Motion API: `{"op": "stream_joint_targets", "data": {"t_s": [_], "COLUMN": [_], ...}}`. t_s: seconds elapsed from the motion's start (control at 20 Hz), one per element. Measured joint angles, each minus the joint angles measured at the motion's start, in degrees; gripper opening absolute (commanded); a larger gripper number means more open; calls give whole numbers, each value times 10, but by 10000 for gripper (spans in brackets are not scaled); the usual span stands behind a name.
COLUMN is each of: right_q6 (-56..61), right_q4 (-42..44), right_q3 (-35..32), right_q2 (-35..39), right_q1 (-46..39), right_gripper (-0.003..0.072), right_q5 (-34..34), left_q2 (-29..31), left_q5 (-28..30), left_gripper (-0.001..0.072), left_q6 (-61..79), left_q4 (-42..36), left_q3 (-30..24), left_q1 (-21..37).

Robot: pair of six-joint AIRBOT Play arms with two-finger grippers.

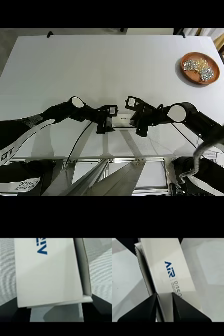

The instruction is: Fold the box and place the chain.

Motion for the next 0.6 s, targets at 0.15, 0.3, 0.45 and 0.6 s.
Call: {"op": "stream_joint_targets", "data": {"t_s": [0.15,0.3,0.45,0.6], "right_q6": [-3,-7,-11,-13], "right_q4": [4,1,3,8], "right_q3": [-1,-2,-2,-2], "right_q2": [2,10,19,24], "right_q1": [0,0,0,0], "right_gripper": [310,324,347,348], "right_q5": [3,6,6,2], "left_q2": [0,0,0,0], "left_q5": [0,-6,-4,-3], "left_gripper": [253,253,253,253], "left_q6": [-2,-1,0,-1], "left_q4": [0,1,1,0], "left_q3": [0,0,0,0], "left_q1": [0,0,0,0]}}
